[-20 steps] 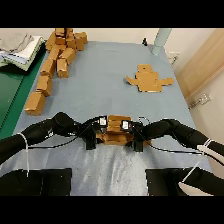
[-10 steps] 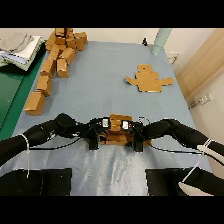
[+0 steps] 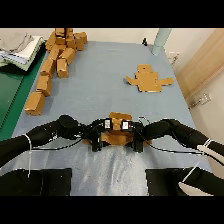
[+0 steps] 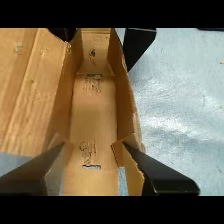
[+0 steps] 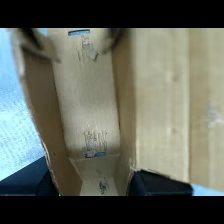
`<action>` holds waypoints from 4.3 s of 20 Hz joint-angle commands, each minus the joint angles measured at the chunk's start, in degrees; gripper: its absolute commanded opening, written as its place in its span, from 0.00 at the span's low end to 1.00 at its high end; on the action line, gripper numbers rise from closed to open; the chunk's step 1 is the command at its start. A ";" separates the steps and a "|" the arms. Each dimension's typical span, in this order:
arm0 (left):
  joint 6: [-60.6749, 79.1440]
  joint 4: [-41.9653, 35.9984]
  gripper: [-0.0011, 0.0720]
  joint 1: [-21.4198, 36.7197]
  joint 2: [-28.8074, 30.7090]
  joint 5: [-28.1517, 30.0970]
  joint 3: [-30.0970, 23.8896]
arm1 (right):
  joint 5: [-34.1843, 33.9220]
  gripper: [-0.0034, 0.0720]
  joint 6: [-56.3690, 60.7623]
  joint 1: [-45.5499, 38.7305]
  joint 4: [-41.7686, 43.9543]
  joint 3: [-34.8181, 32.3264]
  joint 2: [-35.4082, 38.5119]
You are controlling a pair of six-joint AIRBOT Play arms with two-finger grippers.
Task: Fold the box.
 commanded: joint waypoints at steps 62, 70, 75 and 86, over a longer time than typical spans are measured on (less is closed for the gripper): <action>-105.44 32.89 0.03 -0.37 8.02 -4.85 3.58 | 0.04 0.66 0.15 0.00 0.07 0.02 0.00; -105.26 32.89 0.62 -0.37 7.98 -5.70 6.91 | 0.02 0.66 0.15 0.00 0.07 0.02 0.00; -104.28 29.29 0.62 -0.87 5.68 -5.66 6.91 | 0.02 0.66 0.15 0.00 0.07 0.02 0.00; -104.30 26.73 0.62 -0.83 4.66 -3.45 6.78 | 0.04 0.66 0.15 0.00 0.07 0.02 0.00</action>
